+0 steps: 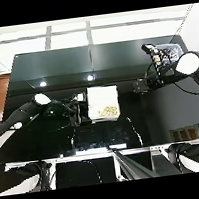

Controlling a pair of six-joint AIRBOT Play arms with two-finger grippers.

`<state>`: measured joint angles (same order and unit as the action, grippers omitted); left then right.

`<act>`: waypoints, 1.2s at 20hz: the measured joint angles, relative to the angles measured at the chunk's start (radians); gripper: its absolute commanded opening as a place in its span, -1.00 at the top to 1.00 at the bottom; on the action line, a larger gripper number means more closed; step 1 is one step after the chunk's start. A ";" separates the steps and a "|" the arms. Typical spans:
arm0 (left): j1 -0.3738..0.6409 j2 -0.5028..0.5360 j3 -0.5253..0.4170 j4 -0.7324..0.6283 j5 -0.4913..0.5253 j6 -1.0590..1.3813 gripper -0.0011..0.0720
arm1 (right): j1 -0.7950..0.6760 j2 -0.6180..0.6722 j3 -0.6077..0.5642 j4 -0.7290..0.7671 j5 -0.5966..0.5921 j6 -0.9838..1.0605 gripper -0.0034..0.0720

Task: Fold the box and place the chain.

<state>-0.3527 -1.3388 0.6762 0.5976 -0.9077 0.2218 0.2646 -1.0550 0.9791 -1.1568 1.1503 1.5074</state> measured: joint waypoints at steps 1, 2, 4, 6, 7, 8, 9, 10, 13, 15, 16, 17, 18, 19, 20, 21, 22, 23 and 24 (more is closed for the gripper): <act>-0.004 -0.003 0.000 -0.002 0.004 0.000 -0.96 | 0.000 0.000 0.000 0.000 -0.003 0.000 0.24; -0.008 -0.006 0.002 -0.003 0.006 -0.002 -0.96 | 0.000 0.000 0.000 0.000 -0.005 0.000 0.24; -0.014 -0.018 0.007 -0.004 0.011 -0.008 -0.96 | 0.000 0.000 0.000 0.000 -0.007 0.000 0.24; -0.020 -0.031 0.018 0.001 0.018 -0.013 -0.96 | 0.000 0.000 0.000 0.000 -0.008 0.000 0.24; -0.023 -0.037 0.024 0.006 0.019 -0.016 -0.96 | 0.000 0.000 0.000 0.000 -0.009 0.000 0.24; -0.026 -0.041 0.030 0.010 0.019 -0.018 -0.96 | 0.000 0.000 0.000 0.000 -0.009 0.000 0.24; -0.030 -0.044 0.036 0.012 0.023 -0.018 -0.96 | 0.000 0.000 0.000 0.000 -0.010 0.000 0.24; -0.033 -0.047 0.041 0.016 0.028 -0.017 -0.96 | 0.000 0.000 0.000 0.000 -0.010 0.000 0.24; -0.038 -0.052 0.051 0.022 0.037 -0.012 -0.96 | 0.000 0.000 0.000 0.000 -0.010 0.000 0.24; -0.039 -0.055 0.056 0.036 0.042 -0.012 -0.96 | 0.000 0.000 0.000 0.000 -0.010 0.000 0.24; -0.040 -0.055 0.058 0.049 0.043 -0.012 -0.96 | 0.000 0.000 0.000 0.000 -0.010 0.000 0.24; -0.040 -0.055 0.060 0.056 0.044 -0.013 -0.96 | 0.000 0.000 0.000 0.000 -0.011 0.000 0.24; -0.040 -0.056 0.063 0.061 0.046 -0.014 -0.96 | 0.000 0.000 0.000 0.000 -0.010 0.000 0.24; -0.040 -0.058 0.067 0.068 0.047 -0.015 -0.96 | 0.000 0.000 0.000 0.000 -0.011 0.000 0.24; -0.040 -0.059 0.073 0.071 0.047 -0.015 -0.96 | 0.000 0.000 0.000 0.000 -0.011 0.000 0.24; -0.040 -0.061 0.079 0.072 0.043 -0.014 -0.96 | 0.000 0.000 0.000 0.000 -0.011 0.000 0.24; -0.040 -0.063 0.085 0.072 0.037 -0.010 -0.96 | 0.000 0.000 0.000 0.000 -0.011 0.000 0.24; -0.041 -0.064 0.089 0.071 0.032 -0.006 -0.96 | 0.000 0.000 0.000 0.000 -0.011 0.000 0.24; -0.043 -0.066 0.092 0.072 0.025 -0.001 -0.96 | 0.000 0.000 0.000 0.000 -0.011 0.000 0.24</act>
